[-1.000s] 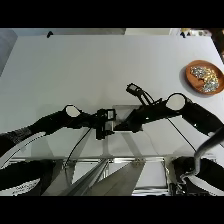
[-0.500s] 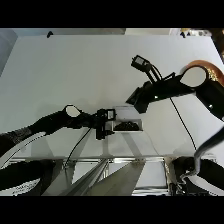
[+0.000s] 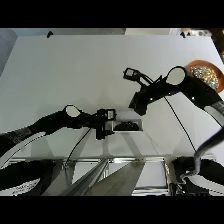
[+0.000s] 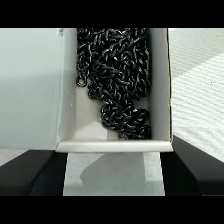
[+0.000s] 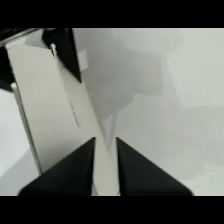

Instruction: Fold the box and place the chain.

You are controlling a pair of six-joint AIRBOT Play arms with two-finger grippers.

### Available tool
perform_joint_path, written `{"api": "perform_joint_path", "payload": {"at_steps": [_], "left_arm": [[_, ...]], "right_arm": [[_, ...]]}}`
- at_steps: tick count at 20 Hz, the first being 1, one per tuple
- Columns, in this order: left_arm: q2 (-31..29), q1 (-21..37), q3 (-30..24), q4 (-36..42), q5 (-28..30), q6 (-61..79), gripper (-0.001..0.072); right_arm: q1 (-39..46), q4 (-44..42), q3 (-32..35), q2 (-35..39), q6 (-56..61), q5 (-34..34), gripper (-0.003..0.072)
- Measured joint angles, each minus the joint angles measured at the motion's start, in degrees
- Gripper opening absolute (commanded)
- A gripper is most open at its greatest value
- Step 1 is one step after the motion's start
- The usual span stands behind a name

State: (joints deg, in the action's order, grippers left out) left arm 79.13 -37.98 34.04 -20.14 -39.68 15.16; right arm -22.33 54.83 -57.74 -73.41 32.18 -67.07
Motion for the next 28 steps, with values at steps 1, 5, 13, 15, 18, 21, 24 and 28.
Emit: {"api": "perform_joint_path", "payload": {"at_steps": [1, 5, 13, 15, 18, 21, 24, 28], "left_arm": [[0.0, 0.0, 0.0, 0.0, 0.0, 0.0, 0.0312], [0.0, 0.0, 0.0, 0.0, 0.0, 0.0, 0.0312], [0.0, 0.0, 0.0, 0.0, 0.0, 0.0, 0.0312], [0.0, 0.0, 0.0, 0.0, 0.0, 0.0, 0.0312], [0.0, 0.0, 0.0, 0.0, 0.0, 0.0, 0.0312], [0.0, 0.0, 0.0, 0.0, 0.0, 0.0, 0.0312], [0.0, 0.0, 0.0, 0.0, 0.0, 0.0, 0.0312], [0.0, 0.0, 0.0, 0.0, 0.0, 0.0, 0.0312]], "right_arm": [[-0.1, 0.0, 0.4, 0.1, -1.2, -0.6, 0.0213], [-0.7, 0.1, 2.2, 1.4, -4.3, -2.1, 0.0369], [-6.1, 1.8, 3.8, 3.6, -5.6, -2.2, 0.0402], [-7.4, 3.2, 4.3, 3.7, -5.7, -1.6, 0.0402], [-8.6, 4.6, 5.7, 3.8, -5.7, -0.4, 0.0401], [-9.1, 5.8, 6.5, 3.8, -5.7, 0.3, 0.0400], [-9.3, 5.9, 6.8, 3.8, -5.7, 0.4, 0.0400], [-9.4, 5.2, 7.4, 4.7, -5.7, -0.1, 0.0400]]}}
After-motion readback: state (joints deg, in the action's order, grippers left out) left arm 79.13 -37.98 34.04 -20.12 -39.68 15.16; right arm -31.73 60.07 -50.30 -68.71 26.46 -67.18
